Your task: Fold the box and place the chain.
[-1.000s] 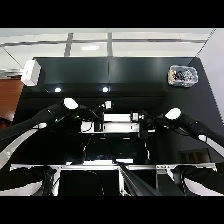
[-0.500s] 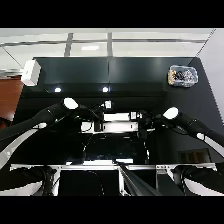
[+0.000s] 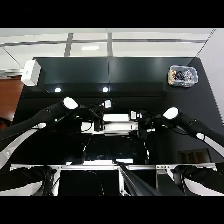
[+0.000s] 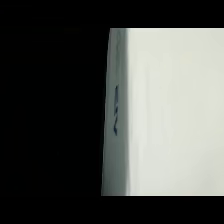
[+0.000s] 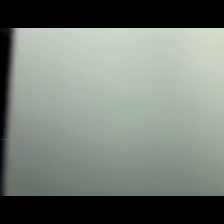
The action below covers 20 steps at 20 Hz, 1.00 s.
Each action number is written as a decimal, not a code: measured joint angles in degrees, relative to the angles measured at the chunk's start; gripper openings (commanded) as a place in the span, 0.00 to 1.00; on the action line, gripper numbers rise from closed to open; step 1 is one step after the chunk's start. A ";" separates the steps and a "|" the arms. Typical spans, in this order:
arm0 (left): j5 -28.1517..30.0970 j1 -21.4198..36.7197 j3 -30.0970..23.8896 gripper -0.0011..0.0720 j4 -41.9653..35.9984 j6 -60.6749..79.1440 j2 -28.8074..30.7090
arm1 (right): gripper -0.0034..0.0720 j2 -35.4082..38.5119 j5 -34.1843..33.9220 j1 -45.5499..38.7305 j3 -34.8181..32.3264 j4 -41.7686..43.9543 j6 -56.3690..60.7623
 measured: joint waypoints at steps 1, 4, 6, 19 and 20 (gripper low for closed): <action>-0.17 0.09 0.00 0.98 0.22 -0.87 0.74 | 0.68 0.00 -0.02 0.00 0.00 0.00 0.00; -1.86 1.05 0.00 0.98 4.46 -7.50 4.85 | 0.68 0.00 -0.09 0.00 0.00 0.00 0.00; -4.63 2.27 0.00 0.98 10.86 -15.17 8.79 | 0.68 0.00 -0.17 0.07 0.00 0.00 0.00; -22.01 4.57 -6.56 0.05 7.80 -49.42 19.19 | 0.25 0.00 -0.15 0.46 0.00 -0.57 0.02; -17.81 3.58 -7.06 0.05 4.90 -49.40 19.06 | 0.25 0.00 -0.15 0.46 0.00 -0.57 0.02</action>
